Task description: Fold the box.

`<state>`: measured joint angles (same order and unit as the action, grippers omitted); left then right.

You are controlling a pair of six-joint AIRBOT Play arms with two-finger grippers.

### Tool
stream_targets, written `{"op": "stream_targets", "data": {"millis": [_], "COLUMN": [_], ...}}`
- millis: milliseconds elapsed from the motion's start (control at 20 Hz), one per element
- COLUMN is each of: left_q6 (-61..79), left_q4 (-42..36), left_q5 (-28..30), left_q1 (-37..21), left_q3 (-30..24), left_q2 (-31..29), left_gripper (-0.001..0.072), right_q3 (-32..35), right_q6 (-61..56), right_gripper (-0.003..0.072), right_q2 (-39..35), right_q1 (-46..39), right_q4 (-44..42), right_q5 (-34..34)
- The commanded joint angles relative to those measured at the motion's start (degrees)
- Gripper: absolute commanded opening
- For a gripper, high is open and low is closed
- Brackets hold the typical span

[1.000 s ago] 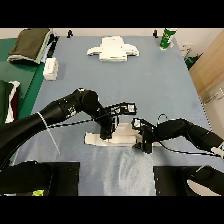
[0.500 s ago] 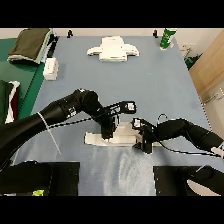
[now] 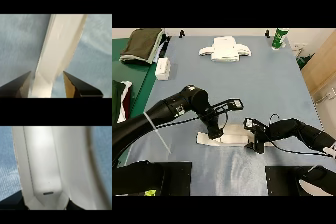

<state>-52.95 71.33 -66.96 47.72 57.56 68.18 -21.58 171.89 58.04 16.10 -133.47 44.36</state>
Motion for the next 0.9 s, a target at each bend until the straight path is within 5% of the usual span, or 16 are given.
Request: {"op": "stream_targets", "data": {"millis": [0, 100, 200, 350, 550, 850], "left_q6": [-11.4, -16.9, -20.6, -21.9, -16.9, -10.3], "left_q4": [12.5, 14.9, 13.2, -0.8, -15.4, -38.9], "left_q5": [-9.0, -11.0, -12.2, -11.4, -2.5, -0.4], "left_q1": [0.0, 0.0, 0.0, 0.0, -0.8, -18.2], "left_q3": [2.2, 2.7, 2.6, 1.1, -0.4, 0.1], "left_q2": [-4.7, -8.3, -10.6, -9.2, -1.2, 7.3], "left_gripper": [0.0601, 0.0568, 0.0022, 0.0015, 0.0015, 0.0015], "right_q3": [0.0, 0.0, 0.0, 0.0, 0.0, 0.0], "right_q6": [0.0, 0.0, 0.0, 0.0, 0.0, 0.0], "right_gripper": [0.0592, 0.0593, 0.0592, 0.0593, 0.0592, 0.0592], "right_q2": [0.0, 0.0, 0.0, 0.0, 0.0, 0.0], "right_q1": [0.0, 0.0, 0.0, 0.0, 0.0, 0.0], "right_q4": [0.0, 0.0, 0.0, 0.0, 0.0, 0.0], "right_q5": [0.0, 0.0, 0.0, 0.0, 0.0, 0.0]}}
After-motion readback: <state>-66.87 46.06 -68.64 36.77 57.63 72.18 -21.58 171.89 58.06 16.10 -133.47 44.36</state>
